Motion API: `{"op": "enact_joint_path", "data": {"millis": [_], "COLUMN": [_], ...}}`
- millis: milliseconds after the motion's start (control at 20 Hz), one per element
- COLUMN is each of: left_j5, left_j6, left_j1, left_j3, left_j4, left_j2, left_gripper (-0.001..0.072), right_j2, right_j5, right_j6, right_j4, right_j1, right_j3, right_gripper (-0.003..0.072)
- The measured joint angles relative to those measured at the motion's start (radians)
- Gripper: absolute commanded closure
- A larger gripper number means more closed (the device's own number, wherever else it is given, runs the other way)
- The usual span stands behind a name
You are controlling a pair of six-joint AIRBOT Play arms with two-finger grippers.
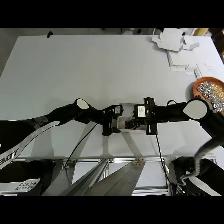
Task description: Fold the box and place the chain.
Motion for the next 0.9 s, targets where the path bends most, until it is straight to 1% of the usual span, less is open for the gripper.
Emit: {"op": "enact_joint_path", "data": {"millis": [50, 250, 550, 650, 750, 900], "left_j5": [0.000, 0.000, 0.000, 0.000, 0.000, -0.002], "left_j6": [0.000, 0.000, 0.000, 0.000, 0.000, 0.000], "left_j1": [0.000, 0.000, 0.000, 0.000, 0.000, 0.000], "left_j3": [0.000, 0.000, 0.000, 0.000, 0.000, 0.000], "left_j4": [0.000, 0.000, 0.000, 0.000, 0.000, 0.000], "left_j2": [0.000, 0.000, 0.000, 0.000, 0.000, 0.000], "left_gripper": [0.0499, 0.0499, 0.0499, 0.0499, 0.0499, 0.0499], "right_j2": [-0.003, 0.009, 0.114, 0.132, 0.135, 0.111], "right_j5": [0.000, 0.019, 0.052, 0.055, 0.056, 0.044], "right_j6": [0.007, 0.056, 0.119, 0.121, 0.104, 0.052], "right_j4": [-0.015, -0.121, -0.404, -0.468, -0.497, -0.467], "right_j1": [0.001, 0.002, -0.016, -0.075, -0.177, -0.339], "right_j3": [0.000, 0.000, 0.000, 0.000, 0.000, 0.000], "right_gripper": [0.0487, 0.0487, 0.0487, 0.0487, 0.0487, 0.0487]}}
